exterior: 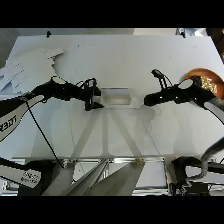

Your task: Fold the box and place the chain.

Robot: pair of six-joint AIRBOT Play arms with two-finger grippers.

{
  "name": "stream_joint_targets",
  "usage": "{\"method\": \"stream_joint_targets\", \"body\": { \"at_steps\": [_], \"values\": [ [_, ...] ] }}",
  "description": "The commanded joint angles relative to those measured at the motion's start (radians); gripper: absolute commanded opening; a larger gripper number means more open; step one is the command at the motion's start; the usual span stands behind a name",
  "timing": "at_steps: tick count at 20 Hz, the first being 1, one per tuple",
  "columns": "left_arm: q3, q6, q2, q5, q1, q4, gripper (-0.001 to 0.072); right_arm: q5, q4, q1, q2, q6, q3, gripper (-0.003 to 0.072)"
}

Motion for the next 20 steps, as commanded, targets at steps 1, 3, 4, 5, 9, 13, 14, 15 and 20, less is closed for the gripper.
{"method": "stream_joint_targets", "body": {
  "at_steps": [1,3,4,5,9,13,14,15,20],
  "values": [
    [0.000,0.000,0.000,0.000,0.000,0.000,0.0376,-0.019,0.014,0.005,-0.032,-0.003,-0.001,0.0004],
    [0.000,0.000,0.000,0.000,0.000,0.000,0.0376,-0.019,0.021,0.012,-0.050,-0.004,-0.001,0.0004],
    [0.000,0.000,0.000,0.000,0.000,0.000,0.0376,-0.018,0.034,0.015,-0.050,-0.010,-0.001,0.0005],
    [0.000,0.000,0.000,0.000,0.000,0.000,0.0376,-0.006,0.069,0.015,-0.050,-0.043,-0.001,0.0005],
    [0.000,0.000,0.000,0.000,0.000,0.000,0.0376,0.034,0.184,0.015,-0.049,-0.110,-0.001,0.0005],
    [0.000,0.000,0.000,0.000,0.000,0.000,0.0376,0.057,0.205,0.015,-0.048,-0.109,-0.001,0.0104],
    [0.000,0.000,0.000,0.000,0.000,0.000,0.0376,0.060,0.221,0.015,-0.048,-0.108,-0.001,0.0211],
    [0.000,0.000,0.000,0.000,0.000,0.000,0.0376,0.061,0.243,0.015,-0.047,-0.108,-0.001,0.0234],
    [0.000,0.000,0.000,0.000,0.000,0.000,0.0376,0.083,0.303,0.015,-0.047,-0.133,-0.001,0.0267]
  ]
}}
